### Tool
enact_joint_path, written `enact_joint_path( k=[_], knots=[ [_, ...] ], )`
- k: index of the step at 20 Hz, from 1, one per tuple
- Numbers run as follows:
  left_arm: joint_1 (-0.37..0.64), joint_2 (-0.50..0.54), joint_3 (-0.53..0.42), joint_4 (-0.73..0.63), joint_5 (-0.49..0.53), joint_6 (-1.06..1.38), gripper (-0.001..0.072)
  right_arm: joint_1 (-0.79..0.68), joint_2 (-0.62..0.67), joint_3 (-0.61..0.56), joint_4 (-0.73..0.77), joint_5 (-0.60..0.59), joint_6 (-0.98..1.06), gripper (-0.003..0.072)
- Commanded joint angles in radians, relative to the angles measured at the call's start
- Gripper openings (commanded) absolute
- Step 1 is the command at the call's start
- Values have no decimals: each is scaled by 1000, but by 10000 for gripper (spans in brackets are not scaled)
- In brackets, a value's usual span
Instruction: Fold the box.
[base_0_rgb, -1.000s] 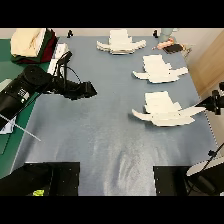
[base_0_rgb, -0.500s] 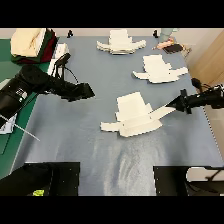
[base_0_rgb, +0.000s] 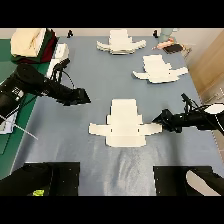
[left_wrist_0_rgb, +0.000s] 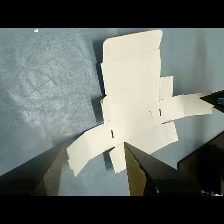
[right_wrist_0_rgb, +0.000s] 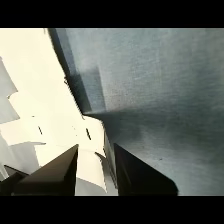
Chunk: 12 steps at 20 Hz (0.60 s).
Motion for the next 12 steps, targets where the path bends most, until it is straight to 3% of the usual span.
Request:
enact_joint_path(
  k=[1, 5, 7, 10, 12],
  knots=[
    [3, 0, 0, 0, -40, 11, 589, 18, 14, -28, -20, 8, 32, 346],
    [4, 0, 0, -1, -49, 10, 589, 18, -52, -28, -58, 62, -13, 332],
    [4, 0, 0, -1, -51, 10, 589, 18, -111, -28, 13, 100, -112, 282],
    [3, 0, 0, -2, -63, 10, 589, 20, -179, -28, 151, 131, -239, 282],
    [3, 0, 0, -2, -64, 10, 589, 29, -214, -26, 156, 143, -250, 282]
  ],
)
